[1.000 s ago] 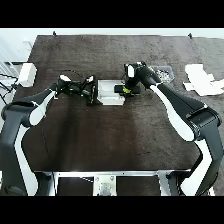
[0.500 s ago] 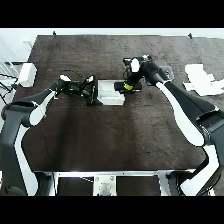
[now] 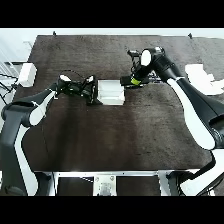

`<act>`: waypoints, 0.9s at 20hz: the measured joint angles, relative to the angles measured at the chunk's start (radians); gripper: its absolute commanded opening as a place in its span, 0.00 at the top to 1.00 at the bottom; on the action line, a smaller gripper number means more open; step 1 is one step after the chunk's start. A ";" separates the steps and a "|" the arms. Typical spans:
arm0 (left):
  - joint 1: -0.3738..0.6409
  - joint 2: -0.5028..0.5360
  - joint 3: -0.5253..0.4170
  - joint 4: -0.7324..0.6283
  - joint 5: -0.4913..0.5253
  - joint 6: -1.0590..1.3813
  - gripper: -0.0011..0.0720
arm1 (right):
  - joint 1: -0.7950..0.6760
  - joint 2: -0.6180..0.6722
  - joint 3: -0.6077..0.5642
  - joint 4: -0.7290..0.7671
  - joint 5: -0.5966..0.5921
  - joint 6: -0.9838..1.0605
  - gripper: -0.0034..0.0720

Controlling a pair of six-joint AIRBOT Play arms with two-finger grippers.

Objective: Fold the box and place the chain.

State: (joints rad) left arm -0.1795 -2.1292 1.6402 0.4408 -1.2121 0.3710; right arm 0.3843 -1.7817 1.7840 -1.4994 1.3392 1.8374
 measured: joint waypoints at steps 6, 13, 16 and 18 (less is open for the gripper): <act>0.000 0.000 0.000 0.000 0.000 0.000 0.26 | 0.008 -0.083 -0.003 0.005 -0.034 0.040 0.43; 0.000 0.000 0.000 0.000 0.000 0.000 0.26 | 0.034 -0.149 -0.001 0.014 -0.086 0.094 0.52; 0.000 0.000 0.000 0.000 0.000 0.000 0.26 | 0.038 -0.168 0.006 0.008 -0.091 0.109 0.57; 0.000 0.000 0.000 0.000 0.000 0.000 0.26 | 0.039 -0.174 0.013 -0.010 -0.088 0.113 0.57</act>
